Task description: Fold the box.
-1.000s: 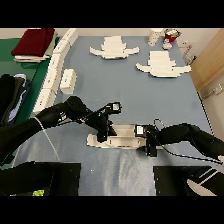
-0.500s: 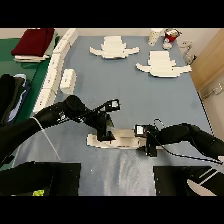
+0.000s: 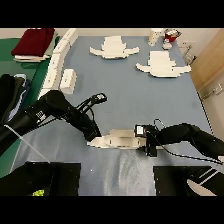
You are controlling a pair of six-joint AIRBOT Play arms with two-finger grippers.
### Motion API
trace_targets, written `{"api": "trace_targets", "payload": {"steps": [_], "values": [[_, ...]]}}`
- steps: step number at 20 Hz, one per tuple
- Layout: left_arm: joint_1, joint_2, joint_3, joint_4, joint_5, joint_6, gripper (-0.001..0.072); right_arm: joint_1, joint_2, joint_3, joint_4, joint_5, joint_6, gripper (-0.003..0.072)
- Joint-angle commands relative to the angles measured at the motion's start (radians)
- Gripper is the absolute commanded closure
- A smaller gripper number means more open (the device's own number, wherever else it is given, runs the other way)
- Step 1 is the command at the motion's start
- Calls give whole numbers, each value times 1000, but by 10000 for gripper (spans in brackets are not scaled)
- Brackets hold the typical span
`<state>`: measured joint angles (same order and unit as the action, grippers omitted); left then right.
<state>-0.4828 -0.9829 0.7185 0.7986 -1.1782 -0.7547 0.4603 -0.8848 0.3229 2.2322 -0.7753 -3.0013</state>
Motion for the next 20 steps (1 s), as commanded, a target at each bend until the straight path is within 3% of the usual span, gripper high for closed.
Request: {"api": "trace_targets", "payload": {"steps": [1, 5, 8, 14, 20], "values": [[-76, 11, -51, -119, -40, -164, 695, 0, 1, 1, 0, 0, 0, 228], [-253, -22, -77, -302, 153, -213, 695, 0, 1, 1, -2, 0, 0, 228], [-215, -50, -4, -324, 245, -214, 695, 0, 1, 1, -3, 0, 0, 228], [-35, -263, 151, -325, 243, -249, 695, 0, 1, 1, -3, 0, 0, 228], [-31, -471, 163, -330, 198, -293, 695, 0, 1, 1, -3, 0, 0, 228]]}}
